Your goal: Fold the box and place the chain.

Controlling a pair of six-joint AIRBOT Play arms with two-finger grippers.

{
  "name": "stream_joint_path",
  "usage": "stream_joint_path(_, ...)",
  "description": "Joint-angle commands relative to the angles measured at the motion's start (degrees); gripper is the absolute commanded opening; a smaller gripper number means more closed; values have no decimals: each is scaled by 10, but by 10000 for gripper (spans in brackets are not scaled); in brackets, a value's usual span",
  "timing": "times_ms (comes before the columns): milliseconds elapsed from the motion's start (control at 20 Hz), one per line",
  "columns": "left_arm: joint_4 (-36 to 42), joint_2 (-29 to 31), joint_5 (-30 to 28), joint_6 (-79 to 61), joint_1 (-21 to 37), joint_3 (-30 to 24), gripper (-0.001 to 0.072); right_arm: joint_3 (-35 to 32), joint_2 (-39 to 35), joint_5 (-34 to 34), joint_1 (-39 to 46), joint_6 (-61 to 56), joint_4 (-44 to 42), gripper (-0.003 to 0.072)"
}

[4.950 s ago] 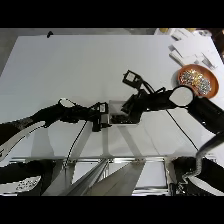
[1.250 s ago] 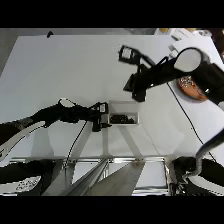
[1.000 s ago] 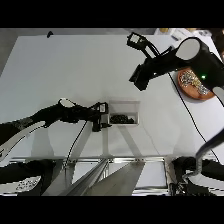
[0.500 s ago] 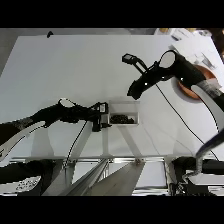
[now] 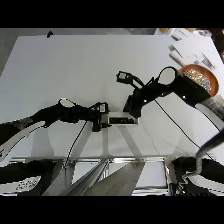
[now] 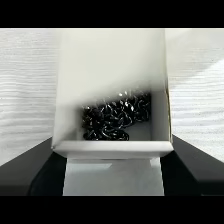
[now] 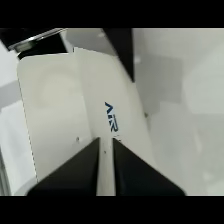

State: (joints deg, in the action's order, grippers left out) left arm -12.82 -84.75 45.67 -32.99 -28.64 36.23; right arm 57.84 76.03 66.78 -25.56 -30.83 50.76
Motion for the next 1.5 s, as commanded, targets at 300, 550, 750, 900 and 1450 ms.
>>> stream_joint_path(300,0,0,0,0,0,0,150,-60,-43,-75,-63,69,38,206)
stream_joint_path(550,0,0,0,0,0,0,150,-60,-44,-72,-65,70,49,300)
stream_joint_path(750,0,0,0,0,0,0,150,-60,-44,-64,-73,100,53,296)
stream_joint_path(900,0,0,0,0,0,0,150,-61,-44,-77,-73,99,81,296)
stream_joint_path(1450,0,0,0,0,0,0,150,-61,-45,-52,-74,84,72,199)
